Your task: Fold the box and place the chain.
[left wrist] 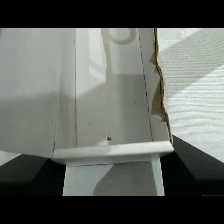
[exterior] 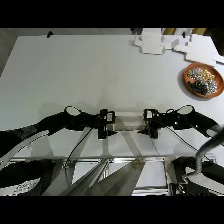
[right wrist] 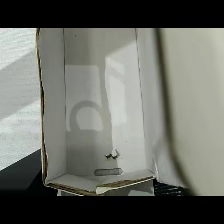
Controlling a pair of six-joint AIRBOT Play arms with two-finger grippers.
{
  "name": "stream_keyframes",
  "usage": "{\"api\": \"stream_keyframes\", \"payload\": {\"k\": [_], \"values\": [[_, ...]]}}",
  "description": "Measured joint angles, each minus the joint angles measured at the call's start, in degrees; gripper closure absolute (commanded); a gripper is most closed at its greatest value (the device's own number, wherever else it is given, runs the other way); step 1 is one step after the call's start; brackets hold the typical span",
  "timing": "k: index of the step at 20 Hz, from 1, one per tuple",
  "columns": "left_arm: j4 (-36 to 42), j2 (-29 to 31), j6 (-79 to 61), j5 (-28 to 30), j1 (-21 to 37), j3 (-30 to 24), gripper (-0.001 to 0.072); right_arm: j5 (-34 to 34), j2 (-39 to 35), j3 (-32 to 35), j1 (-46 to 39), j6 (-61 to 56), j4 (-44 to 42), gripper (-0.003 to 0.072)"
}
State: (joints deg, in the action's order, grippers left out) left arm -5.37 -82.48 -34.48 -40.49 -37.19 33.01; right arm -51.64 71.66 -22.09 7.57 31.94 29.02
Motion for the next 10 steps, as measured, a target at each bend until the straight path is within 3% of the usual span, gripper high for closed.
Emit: {"api": "stream_keyframes", "payload": {"k": [3,4,5,10], "values": [[0.0,0.0,-0.1,0.2,0.0,0.0,0.0502,0.0,0.0,0.0,0.0,0.1,-0.8,0.0342],[0.0,0.0,-0.1,0.2,0.0,0.0,0.0502,0.0,0.0,0.0,0.0,0.1,-1.0,0.0108],[0.2,0.0,0.0,0.2,0.0,0.0,0.0502,0.0,0.0,0.0,0.0,-0.3,-1.4,-0.0008],[0.2,0.0,0.1,0.2,0.0,0.0,0.0502,-0.7,-1.9,-0.3,0.0,-3.5,1.1,-0.0014]]}}
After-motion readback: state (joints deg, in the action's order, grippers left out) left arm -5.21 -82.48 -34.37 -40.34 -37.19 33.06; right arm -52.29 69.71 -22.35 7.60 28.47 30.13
